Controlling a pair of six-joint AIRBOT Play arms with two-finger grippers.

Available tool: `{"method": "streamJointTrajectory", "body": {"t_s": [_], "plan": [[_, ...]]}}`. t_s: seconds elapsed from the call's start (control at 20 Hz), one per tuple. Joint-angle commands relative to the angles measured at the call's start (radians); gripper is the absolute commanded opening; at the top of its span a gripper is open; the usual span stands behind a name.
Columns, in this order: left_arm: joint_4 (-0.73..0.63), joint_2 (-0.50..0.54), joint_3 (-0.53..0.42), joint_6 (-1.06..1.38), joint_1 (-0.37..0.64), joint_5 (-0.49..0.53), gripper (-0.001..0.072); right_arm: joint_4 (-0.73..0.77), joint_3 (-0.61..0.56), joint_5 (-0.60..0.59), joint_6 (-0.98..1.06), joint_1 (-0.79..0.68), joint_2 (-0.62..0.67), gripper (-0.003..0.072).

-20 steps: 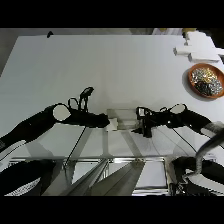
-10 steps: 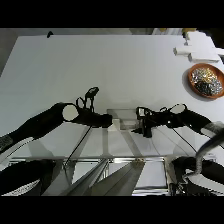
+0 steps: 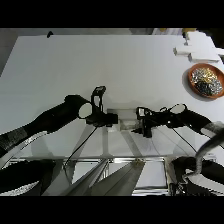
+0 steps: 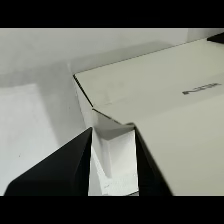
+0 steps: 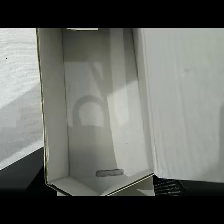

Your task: Fold the box and place the chain.

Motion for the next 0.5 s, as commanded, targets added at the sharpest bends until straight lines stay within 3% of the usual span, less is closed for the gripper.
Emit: {"method": "streamJointTrajectory", "body": {"t_s": [0.0,0.45], "plan": [[0.068,-0.037,0.053,-0.131,-0.023,-0.084,0.0298,0.000,0.001,0.000,0.000,0.000,0.000,0.0399],[0.122,-0.054,0.136,-0.264,-0.040,-0.196,0.0298,0.000,0.001,0.000,0.000,0.000,0.000,0.0399]]}}
